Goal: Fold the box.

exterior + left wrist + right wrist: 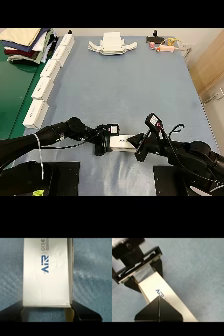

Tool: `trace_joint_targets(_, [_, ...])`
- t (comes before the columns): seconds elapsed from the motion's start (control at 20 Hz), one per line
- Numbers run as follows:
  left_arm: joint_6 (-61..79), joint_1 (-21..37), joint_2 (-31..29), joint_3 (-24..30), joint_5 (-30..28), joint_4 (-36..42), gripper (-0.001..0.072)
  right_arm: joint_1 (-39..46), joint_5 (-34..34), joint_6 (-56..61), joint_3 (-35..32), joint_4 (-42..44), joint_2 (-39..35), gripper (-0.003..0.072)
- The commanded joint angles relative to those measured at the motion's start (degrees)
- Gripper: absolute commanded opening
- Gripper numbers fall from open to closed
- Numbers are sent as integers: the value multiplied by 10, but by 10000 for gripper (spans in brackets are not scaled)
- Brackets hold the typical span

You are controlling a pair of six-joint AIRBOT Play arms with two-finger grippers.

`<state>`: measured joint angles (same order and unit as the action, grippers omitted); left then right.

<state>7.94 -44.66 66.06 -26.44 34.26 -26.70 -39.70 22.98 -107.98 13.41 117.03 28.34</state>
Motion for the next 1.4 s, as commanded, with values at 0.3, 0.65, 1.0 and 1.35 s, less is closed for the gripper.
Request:
trace_joint_targets(0.3, [-26,5,-1,-8,-3,-1,414,41,3,112,21,-119,-5,6])
trace_joint_targets(0.65, [-245,166,-38,-57,-17,-55,414,142,40,241,85,-293,-5,6])
trace_joint_targets(1.0, [-473,420,74,-241,-32,-207,414,162,41,241,94,-297,7,6])
trace_joint_targets(1.35, [-594,483,281,-465,-1,-270,414,162,41,241,94,-296,58,6])
